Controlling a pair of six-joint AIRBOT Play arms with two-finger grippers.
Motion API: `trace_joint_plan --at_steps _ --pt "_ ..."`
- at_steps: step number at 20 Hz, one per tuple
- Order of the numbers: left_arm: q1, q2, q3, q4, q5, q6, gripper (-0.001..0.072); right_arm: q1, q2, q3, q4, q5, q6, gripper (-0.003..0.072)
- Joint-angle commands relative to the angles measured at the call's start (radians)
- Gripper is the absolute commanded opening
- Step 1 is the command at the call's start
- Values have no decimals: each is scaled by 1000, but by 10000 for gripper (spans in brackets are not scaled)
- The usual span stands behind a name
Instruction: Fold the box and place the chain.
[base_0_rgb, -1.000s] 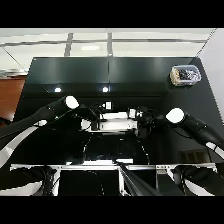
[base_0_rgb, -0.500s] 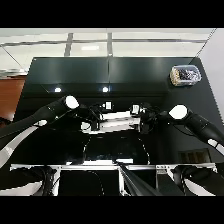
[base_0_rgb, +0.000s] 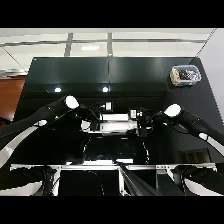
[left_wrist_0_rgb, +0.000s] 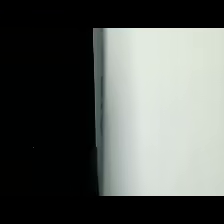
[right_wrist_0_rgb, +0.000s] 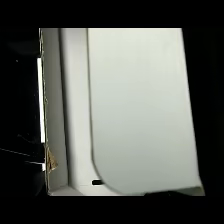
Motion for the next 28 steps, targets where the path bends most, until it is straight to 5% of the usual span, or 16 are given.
trace_joint_plan --at_steps 1,28 --pt "-1 0 0 -1 2 -3 25 24 -23 5 -61 -12 52 632" --pt "-1 0 0 -1 2 -3 25 40 -78 35 -137 3 174 632"
